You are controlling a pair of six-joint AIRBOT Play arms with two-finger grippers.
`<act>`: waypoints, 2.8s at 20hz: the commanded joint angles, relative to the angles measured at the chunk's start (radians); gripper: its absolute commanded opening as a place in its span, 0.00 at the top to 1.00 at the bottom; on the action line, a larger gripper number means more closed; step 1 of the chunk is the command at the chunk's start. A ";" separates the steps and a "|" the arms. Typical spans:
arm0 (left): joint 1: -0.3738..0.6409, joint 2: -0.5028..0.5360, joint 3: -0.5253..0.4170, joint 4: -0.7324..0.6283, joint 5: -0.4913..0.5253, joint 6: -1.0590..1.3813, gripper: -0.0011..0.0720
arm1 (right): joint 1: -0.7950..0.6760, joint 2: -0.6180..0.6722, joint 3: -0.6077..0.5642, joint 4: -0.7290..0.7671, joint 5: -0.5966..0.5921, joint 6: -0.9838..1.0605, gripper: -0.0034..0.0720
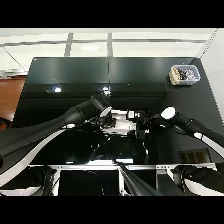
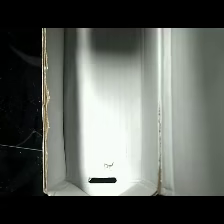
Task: Fold the box and place the chain.
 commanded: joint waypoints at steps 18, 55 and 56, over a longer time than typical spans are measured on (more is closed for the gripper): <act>0.038 -0.013 0.001 -0.103 0.044 0.000 0.48 | 0.000 0.000 0.001 -0.001 0.001 -0.001 0.86; 0.041 -0.013 0.001 -0.086 0.018 -0.079 0.95 | 0.051 0.060 0.002 0.008 -0.062 0.043 0.70; 0.041 -0.013 0.001 -0.086 0.018 -0.079 0.95 | 0.051 0.057 0.002 0.020 -0.062 0.045 0.70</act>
